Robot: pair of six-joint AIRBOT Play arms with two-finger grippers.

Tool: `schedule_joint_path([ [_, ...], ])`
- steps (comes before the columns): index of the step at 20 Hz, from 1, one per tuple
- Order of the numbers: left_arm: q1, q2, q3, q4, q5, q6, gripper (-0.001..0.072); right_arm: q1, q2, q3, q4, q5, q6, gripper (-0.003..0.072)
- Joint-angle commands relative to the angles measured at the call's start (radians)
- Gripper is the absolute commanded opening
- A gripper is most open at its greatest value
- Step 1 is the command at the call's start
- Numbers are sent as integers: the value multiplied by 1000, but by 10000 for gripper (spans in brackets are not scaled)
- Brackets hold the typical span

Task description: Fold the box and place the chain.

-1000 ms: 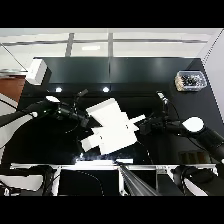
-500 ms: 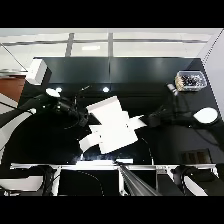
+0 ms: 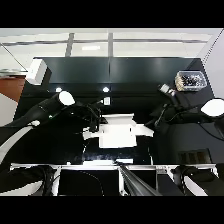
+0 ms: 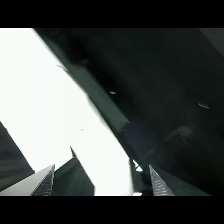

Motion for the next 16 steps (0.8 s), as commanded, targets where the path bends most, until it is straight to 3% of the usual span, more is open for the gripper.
schedule_joint_path([
  [1,-47,-52,-3,36,73,-6,29,109,0,-45,-3,-97,-39,713],
  [11,-45,-71,-3,36,73,-27,30,238,-1,-207,-64,-143,-171,711],
  [14,-45,-71,-3,36,72,-27,30,235,-1,-209,-221,-156,-168,710],
  [16,-45,-71,-3,36,72,-27,30,236,-1,-209,-250,-152,-170,711],
])
